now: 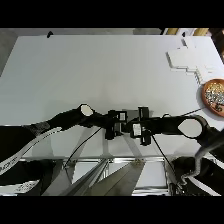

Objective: Fold the box and place the chain.

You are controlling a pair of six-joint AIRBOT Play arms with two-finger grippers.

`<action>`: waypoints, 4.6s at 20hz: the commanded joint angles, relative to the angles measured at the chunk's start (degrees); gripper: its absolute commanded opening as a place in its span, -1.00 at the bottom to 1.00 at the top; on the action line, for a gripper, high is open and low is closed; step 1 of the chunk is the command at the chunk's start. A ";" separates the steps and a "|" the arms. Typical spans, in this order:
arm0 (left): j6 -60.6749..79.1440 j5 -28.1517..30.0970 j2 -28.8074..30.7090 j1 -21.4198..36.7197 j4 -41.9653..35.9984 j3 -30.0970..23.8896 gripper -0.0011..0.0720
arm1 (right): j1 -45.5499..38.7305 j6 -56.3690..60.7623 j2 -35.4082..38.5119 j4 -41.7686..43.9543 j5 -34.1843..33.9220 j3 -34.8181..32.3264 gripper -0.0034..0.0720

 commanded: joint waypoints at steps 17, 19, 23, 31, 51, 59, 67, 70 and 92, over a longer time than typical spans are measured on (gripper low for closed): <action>0.02 0.00 0.04 -0.04 0.02 0.04 -0.17 | -37.16 -4.22 1.60 -27.19 26.34 7.91 -0.70; 0.02 0.00 0.04 -0.04 0.02 0.04 -0.17 | -39.60 -4.48 -2.10 -27.02 24.68 7.58 -0.70; 0.02 0.00 0.04 -0.04 0.02 0.04 -0.17 | -39.56 -7.37 -9.94 -28.59 24.13 7.56 -0.69; 0.02 0.00 0.04 -0.04 0.02 0.04 -0.17 | -39.56 -7.34 -20.46 -31.78 18.12 7.52 -0.42; 0.00 -0.02 0.04 -0.04 0.00 0.04 -0.17 | -29.57 3.69 -8.04 -33.20 28.09 7.50 -0.87; 0.02 0.00 0.04 -0.04 0.00 0.04 -0.17 | -18.29 4.79 8.98 -14.58 29.18 7.50 -0.87; 0.04 0.00 0.04 -0.04 0.04 0.04 -0.17 | -5.49 5.22 5.60 -12.20 16.39 2.45 -0.87; 0.04 0.00 0.04 -0.04 0.02 0.04 -0.17 | -3.17 5.31 1.57 -12.09 14.60 2.23 -0.87; 0.02 0.00 0.04 -0.04 0.02 0.04 -0.17 | -35.56 -1.44 -2.34 -28.35 20.63 5.20 -0.67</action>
